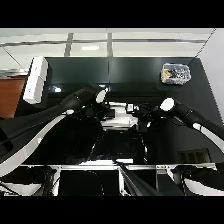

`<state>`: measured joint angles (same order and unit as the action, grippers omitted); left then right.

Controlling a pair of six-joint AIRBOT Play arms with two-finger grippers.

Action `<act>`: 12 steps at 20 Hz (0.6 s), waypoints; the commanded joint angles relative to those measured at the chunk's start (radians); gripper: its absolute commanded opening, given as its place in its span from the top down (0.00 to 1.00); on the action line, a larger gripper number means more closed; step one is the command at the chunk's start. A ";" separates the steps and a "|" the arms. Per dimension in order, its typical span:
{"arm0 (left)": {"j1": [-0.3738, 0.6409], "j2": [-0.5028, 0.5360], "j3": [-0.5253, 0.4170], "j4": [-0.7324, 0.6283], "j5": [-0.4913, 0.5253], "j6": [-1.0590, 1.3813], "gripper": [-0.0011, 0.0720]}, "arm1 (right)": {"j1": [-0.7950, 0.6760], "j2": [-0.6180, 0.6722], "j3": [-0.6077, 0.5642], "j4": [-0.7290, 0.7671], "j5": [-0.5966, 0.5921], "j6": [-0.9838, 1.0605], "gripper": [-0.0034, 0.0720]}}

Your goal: Fold the box and place the chain.

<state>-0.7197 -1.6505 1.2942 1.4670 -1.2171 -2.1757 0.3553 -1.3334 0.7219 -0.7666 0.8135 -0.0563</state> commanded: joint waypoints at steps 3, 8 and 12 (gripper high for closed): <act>0.001 0.001 0.012 -0.002 -0.021 0.008 0.95 | 0.000 0.041 0.001 -0.044 -0.008 0.037 0.25; 0.001 0.001 0.012 -0.006 -0.023 0.015 0.95 | 0.000 0.041 0.001 -0.013 -0.013 0.030 0.58; 0.001 0.001 0.012 -0.010 -0.022 0.015 0.95 | 0.001 0.036 0.001 0.071 -0.013 0.030 0.67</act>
